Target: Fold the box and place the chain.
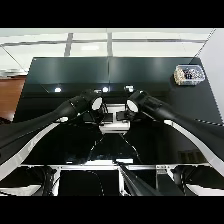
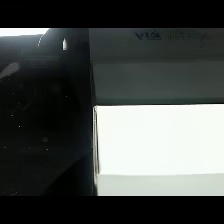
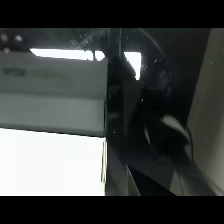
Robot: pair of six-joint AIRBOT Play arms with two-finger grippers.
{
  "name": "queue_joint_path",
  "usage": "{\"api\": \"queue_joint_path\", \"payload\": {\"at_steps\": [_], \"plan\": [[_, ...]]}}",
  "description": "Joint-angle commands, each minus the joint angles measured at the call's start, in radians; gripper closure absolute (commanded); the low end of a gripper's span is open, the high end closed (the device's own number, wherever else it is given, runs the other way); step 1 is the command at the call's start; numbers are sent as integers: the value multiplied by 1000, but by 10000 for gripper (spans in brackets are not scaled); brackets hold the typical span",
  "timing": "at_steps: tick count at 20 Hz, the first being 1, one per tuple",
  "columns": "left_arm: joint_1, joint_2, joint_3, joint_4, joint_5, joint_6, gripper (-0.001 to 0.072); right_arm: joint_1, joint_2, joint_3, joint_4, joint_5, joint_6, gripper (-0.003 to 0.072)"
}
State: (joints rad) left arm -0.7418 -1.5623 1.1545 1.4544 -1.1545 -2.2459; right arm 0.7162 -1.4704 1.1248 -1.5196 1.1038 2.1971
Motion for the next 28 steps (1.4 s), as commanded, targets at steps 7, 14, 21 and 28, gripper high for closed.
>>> {"api": "queue_joint_path", "payload": {"at_steps": [7, 14, 21, 28], "plan": [[0, 0, 0, 0, 0, -2, 682, -130, 414, 0, -554, 84, -80, 334], [0, 0, 0, 0, 1, -2, 682, -748, 185, 29, -273, -352, -82, -34], [0, 0, 0, 0, 2, -2, 682, -977, -438, 783, 112, 74, 19, 29], [0, 0, 0, 0, 2, -2, 682, -986, -612, 924, 224, 23, 100, 102]]}}
